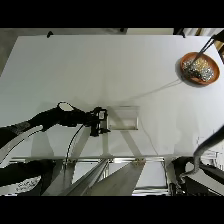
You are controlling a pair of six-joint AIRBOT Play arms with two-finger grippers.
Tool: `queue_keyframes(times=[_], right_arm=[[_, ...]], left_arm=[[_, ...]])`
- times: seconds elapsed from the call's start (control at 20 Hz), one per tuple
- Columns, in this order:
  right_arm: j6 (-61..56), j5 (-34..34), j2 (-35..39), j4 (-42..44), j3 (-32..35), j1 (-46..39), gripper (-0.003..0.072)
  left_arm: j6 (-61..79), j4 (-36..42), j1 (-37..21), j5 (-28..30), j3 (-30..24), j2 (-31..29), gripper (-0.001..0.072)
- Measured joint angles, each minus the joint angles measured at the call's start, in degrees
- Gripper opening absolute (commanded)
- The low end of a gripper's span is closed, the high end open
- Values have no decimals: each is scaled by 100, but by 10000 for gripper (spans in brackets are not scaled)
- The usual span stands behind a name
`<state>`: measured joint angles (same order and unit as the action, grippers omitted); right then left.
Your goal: Fold the box and place the chain.
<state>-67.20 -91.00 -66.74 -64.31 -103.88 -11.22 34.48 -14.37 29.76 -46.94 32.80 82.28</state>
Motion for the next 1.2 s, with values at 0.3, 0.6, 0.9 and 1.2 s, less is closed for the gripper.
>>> queue_keyframes(times=[0.3, 0.6, 0.9, 1.2], right_arm=[[-142, -603, 592, 24, 0, 675, 16], [-181, -857, 1268, 44, 212, 1322, 16], [31, -326, 2116, 673, 2094, 1534, 16], [730, 313, 2387, 1484, 4260, 1563, 16]], left_arm=[[0, 0, 0, 0, 0, 0, 212], [0, 0, 0, 0, 0, 0, 212], [0, 0, 0, -2, 0, 0, 212], [2, 2, 0, -2, 0, 0, 212]])
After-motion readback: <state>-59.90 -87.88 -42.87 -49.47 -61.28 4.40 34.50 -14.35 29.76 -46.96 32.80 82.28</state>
